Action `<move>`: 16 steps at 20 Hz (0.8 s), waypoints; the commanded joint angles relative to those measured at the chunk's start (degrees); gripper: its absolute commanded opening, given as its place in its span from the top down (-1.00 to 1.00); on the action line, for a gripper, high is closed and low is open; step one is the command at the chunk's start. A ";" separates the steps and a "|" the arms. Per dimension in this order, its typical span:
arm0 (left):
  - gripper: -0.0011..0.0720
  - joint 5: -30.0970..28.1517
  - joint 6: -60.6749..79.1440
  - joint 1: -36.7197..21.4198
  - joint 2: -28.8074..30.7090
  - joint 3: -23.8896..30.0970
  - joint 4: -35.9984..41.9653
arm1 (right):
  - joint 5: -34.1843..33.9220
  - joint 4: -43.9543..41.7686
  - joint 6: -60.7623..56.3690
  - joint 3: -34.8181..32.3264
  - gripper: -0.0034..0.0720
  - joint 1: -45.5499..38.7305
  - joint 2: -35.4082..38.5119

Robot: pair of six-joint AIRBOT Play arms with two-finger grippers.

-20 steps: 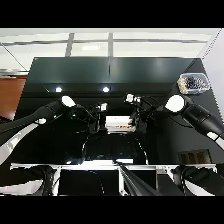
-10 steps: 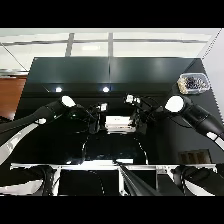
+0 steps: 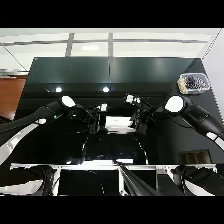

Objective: Fold the box and place the chain.

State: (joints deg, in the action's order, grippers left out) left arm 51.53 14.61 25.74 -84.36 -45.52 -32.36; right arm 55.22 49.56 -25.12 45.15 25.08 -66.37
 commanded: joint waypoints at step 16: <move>-0.13 -0.07 -0.07 0.00 -0.02 -0.07 0.00 | 7.91 -1.16 -23.58 0.52 0.27 -4.81 6.58</move>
State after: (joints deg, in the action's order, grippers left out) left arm 51.48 14.50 25.76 -84.36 -45.52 -32.36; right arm 59.16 48.71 -36.32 44.71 22.87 -62.24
